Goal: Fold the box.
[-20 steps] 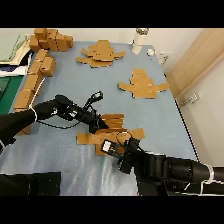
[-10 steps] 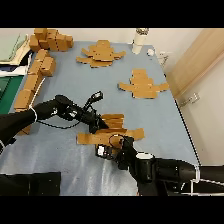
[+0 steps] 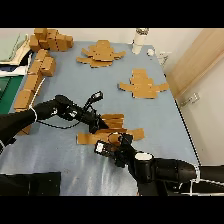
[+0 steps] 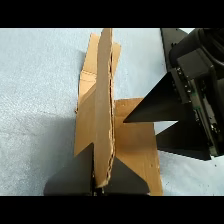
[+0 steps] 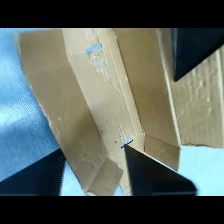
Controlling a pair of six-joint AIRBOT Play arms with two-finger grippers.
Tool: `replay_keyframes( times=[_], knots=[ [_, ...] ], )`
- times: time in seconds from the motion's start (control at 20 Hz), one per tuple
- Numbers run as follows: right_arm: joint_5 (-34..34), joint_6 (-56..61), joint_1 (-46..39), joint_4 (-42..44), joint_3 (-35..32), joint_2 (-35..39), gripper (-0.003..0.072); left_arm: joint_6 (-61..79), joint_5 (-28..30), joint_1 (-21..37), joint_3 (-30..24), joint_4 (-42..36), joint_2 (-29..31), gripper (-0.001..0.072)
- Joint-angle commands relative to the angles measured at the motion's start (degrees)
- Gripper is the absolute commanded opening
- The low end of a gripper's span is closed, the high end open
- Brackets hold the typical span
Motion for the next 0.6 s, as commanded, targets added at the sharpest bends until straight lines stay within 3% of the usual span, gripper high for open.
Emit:
replay_keyframes(
  times=[0.0, 0.1, 0.25, 0.55],
  knots=[
    [0.0, 0.1, -1.7, 0.5, 0.1, 0.4, 0.0716, 0.0, 0.0, 0.0, 0.0, 0.0, 0.0, 0.0014],
    [1.4, -5.6, -6.5, 6.3, 0.1, 1.4, 0.0716, 0.0, 0.0, 0.0, 0.0, 0.0, 0.0, 0.0014],
    [4.1, -26.5, -14.8, 19.1, -0.1, 4.2, 0.0716, 0.0, 0.0, 0.0, 0.0, 0.0, 0.0, 0.0014],
    [6.0, -49.8, -28.1, 30.8, -0.1, 11.0, 0.0716, 0.0, 0.0, 0.0, 0.0, 0.0, 0.0, 0.0014]
  ],
)
